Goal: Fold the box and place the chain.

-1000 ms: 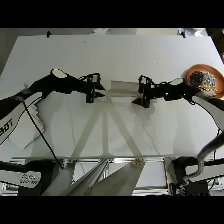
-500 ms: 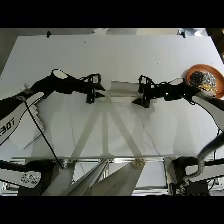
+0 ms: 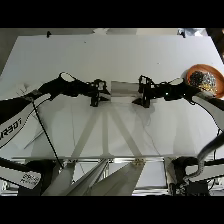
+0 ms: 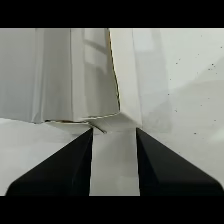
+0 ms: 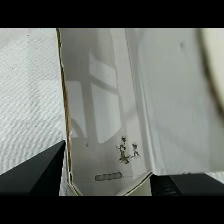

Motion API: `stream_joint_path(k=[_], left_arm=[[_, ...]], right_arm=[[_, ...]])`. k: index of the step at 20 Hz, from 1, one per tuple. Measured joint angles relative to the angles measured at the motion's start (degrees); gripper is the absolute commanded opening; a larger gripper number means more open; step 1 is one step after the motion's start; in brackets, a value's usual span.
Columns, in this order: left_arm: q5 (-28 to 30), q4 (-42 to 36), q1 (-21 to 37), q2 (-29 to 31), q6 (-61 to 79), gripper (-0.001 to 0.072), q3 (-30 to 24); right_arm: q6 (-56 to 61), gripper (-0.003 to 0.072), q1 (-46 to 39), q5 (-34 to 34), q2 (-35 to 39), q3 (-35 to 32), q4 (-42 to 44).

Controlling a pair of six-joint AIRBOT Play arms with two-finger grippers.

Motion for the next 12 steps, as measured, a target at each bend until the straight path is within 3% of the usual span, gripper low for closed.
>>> stream_joint_path(k=[4, 5, 6, 12], left_arm=[[2.89, -1.90, -0.20, -0.02, 2.89, 0.0263, 0.00], [3.63, -2.14, -0.20, -0.02, 3.52, 0.0169, 0.00], [4.24, -2.47, -0.20, -0.02, 4.00, 0.0132, 0.00], [3.63, -5.35, -0.20, -0.15, 5.97, 0.0140, 0.00]], right_arm=[[0.02, 0.0435, 0.00, -0.02, 0.00, 0.00, 0.04], [0.02, 0.0435, 0.00, -0.02, 0.00, 0.00, 0.02], [0.02, 0.0435, 0.00, -0.04, 0.00, 0.00, 0.04], [0.00, 0.0435, 0.00, -0.02, 0.00, 0.00, 0.04]])
